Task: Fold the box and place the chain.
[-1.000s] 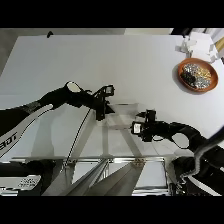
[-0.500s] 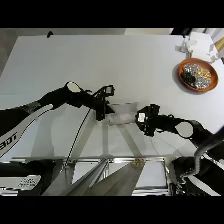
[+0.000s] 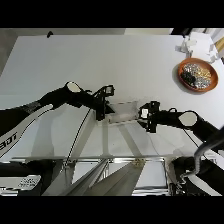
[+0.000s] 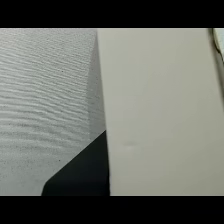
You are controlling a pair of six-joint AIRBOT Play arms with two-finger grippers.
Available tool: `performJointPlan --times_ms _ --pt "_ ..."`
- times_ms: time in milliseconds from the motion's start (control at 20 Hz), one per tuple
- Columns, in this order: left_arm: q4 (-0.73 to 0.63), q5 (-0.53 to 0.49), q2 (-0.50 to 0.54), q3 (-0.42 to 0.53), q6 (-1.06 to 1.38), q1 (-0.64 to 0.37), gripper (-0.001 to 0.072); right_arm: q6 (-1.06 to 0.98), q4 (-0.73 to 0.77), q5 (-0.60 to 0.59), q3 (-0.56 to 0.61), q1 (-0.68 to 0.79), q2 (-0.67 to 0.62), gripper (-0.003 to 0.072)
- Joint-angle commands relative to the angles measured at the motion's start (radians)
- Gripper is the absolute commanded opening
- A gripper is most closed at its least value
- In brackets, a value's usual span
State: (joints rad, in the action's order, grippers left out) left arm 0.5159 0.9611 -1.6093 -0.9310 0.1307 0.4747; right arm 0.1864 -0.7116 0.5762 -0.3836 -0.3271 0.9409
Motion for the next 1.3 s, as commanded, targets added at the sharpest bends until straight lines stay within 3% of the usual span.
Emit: performJointPlan --times_ms 0,150,350,750,1250 --pt "0.0 0.0 0.0 0.0 0.0 0.0 0.0012 0.14 0.061 0.047 -0.013 0.034 0.037 0.0598" --pt "0.0 0.0 0.0 0.0 0.0 0.0 0.0012 0.145 0.064 0.096 -0.026 0.074 0.068 0.0597" --pt "0.0 0.0 0.0 0.0 0.0 0.0 0.0012 0.298 0.122 0.164 -0.048 0.121 0.102 0.0597" --pt "0.0 0.0 0.0 0.0 0.0 0.0 0.0012 0.32 0.139 0.334 -0.163 0.193 0.262 0.0597" --pt "0.0 0.0 0.0 0.0 0.0 0.0 0.0012 0.32 0.164 0.368 -0.224 0.199 0.391 0.0597"
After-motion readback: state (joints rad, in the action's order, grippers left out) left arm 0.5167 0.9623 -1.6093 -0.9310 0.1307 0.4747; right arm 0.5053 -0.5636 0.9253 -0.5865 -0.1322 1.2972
